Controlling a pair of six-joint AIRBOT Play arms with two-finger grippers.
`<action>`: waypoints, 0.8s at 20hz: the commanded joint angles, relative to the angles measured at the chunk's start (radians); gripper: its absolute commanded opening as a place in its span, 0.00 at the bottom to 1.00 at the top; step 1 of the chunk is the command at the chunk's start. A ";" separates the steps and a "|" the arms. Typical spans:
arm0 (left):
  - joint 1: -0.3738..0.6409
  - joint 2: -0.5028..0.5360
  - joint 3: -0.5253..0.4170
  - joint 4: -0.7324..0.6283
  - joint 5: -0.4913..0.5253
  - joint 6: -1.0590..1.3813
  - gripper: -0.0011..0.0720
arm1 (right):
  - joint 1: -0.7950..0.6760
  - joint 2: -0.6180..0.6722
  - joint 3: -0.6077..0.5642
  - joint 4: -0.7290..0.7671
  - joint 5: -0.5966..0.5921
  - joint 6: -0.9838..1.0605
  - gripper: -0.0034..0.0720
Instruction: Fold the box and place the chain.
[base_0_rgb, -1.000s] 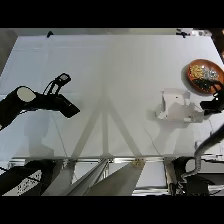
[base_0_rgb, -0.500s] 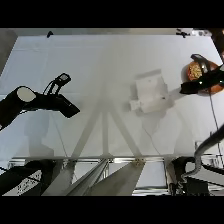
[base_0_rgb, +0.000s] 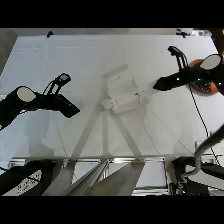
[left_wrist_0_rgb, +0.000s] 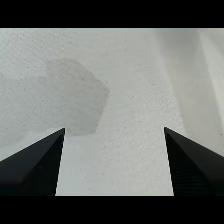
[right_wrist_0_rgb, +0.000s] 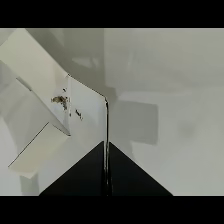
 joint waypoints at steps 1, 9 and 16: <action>-0.001 -0.001 0.000 0.000 0.000 0.000 0.97 | 0.060 0.074 -0.113 0.066 -0.111 -0.023 0.06; -0.001 -0.001 0.000 0.000 0.000 0.000 0.97 | 0.063 0.457 -0.543 0.097 -0.321 -0.015 0.06; -0.001 -0.001 0.000 0.000 0.000 0.000 0.97 | 0.063 0.520 -0.680 0.057 -0.351 -0.049 0.06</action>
